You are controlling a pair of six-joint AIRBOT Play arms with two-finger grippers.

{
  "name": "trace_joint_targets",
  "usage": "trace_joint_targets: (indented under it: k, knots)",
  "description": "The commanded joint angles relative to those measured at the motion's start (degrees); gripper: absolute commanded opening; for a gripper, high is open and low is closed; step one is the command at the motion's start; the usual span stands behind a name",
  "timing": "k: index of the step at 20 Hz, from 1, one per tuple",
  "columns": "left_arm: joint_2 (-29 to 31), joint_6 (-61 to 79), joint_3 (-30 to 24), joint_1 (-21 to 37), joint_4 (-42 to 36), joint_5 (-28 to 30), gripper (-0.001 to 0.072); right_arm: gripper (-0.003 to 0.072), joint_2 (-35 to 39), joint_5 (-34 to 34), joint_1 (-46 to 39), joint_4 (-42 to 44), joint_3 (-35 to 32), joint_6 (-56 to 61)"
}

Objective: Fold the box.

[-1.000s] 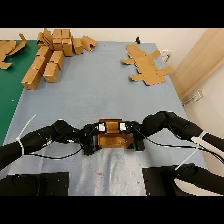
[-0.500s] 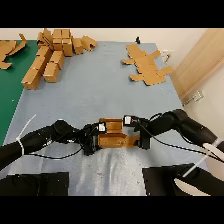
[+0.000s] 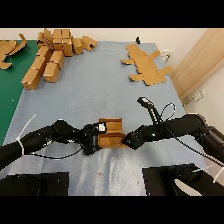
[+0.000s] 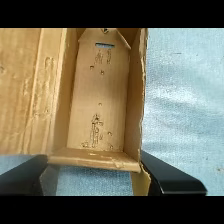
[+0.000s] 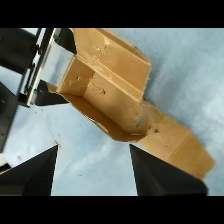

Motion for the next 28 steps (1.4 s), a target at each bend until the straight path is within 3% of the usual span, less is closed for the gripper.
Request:
trace_joint_targets:
  k: [1, 2, 8, 18, 28]
  knots:
    - [-0.02, 0.02, 0.07, 0.02, 0.00, 0.02, 0.0612, 0.0268, -1.22, -0.55, 0.31, 2.36, 0.07, 10.97]
    - [-0.02, 0.02, 0.07, 0.02, 0.00, 0.02, 0.0612, 0.0008, -2.25, -0.52, 0.31, 2.40, 0.07, 11.89]
    - [-0.02, 0.02, 0.07, 0.02, 0.00, 0.00, 0.0613, 0.0004, -6.86, 0.81, 0.28, 2.54, 0.09, 13.49]
    - [-0.02, 0.02, 0.07, 0.02, -0.17, 0.35, 0.0612, 0.0004, -9.60, 8.85, 0.28, 2.56, 0.09, 13.35]
    - [0.02, 0.02, 0.07, 0.02, -0.17, -0.07, 0.0613, 0.0004, -11.65, 10.69, 0.28, 2.69, 0.09, 14.19]
